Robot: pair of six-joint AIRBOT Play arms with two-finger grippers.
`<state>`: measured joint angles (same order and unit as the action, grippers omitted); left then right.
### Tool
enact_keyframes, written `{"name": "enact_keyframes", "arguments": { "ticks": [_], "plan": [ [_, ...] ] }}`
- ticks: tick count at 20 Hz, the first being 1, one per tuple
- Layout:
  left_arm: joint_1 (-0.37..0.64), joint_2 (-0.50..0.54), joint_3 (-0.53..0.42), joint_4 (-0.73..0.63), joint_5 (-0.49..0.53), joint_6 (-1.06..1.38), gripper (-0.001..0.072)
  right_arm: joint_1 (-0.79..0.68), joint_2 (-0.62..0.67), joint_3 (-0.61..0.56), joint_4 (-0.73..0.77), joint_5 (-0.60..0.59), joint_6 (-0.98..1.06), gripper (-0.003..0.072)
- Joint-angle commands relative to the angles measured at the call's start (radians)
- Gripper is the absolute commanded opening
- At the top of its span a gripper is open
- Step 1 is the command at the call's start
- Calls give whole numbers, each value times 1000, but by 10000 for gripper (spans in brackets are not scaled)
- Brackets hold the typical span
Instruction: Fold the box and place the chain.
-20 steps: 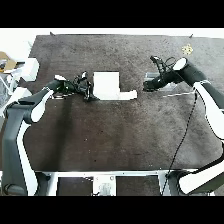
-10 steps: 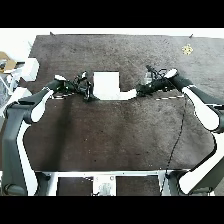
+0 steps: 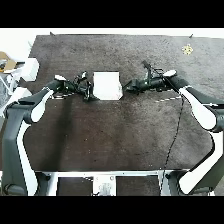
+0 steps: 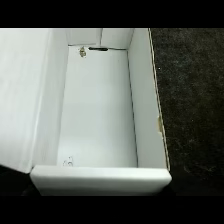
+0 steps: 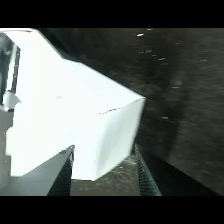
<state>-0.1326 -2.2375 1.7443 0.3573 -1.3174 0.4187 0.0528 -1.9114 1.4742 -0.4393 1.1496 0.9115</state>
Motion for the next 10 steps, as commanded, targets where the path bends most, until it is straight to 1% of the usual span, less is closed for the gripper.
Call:
{"name": "enact_keyframes", "arguments": {
  "ticks": [1,10],
  "plan": [
    [0,0,0,0,0,0,524,35,0,6,-9,-27,51,427],
    [0,0,0,0,0,0,523,141,0,122,-330,-114,315,427]
  ]
}}
